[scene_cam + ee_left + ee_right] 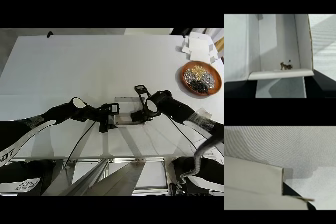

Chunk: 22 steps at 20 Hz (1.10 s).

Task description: Fold the box and place the chain.

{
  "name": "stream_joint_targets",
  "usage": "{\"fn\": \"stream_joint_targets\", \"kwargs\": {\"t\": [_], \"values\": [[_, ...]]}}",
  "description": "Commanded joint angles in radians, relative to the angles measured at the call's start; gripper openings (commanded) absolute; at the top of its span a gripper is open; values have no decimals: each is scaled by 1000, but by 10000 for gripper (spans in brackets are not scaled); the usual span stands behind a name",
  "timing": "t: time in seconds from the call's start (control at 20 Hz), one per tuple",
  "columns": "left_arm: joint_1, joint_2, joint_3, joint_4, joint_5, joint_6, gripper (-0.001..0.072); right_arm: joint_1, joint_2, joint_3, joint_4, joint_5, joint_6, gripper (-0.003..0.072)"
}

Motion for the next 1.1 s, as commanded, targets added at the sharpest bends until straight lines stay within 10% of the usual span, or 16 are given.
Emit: {"fn": "stream_joint_targets", "kwargs": {"t": [0.0,0.15,0.55,0.65,0.95,1.05], "values": [[0,1,0,3,1,3,273,3,-3,-1,2,-3,-4,22],[0,1,0,3,1,3,273,3,-3,-1,13,-9,-4,139],[0,1,0,3,1,3,273,3,-2,-1,13,-13,-4,26],[0,1,0,3,1,3,273,3,0,-1,13,-10,-5,183],[0,1,0,3,1,3,273,3,33,-1,13,-6,-5,242],[0,1,0,3,1,3,273,3,48,-1,13,-1,-5,428]]}}
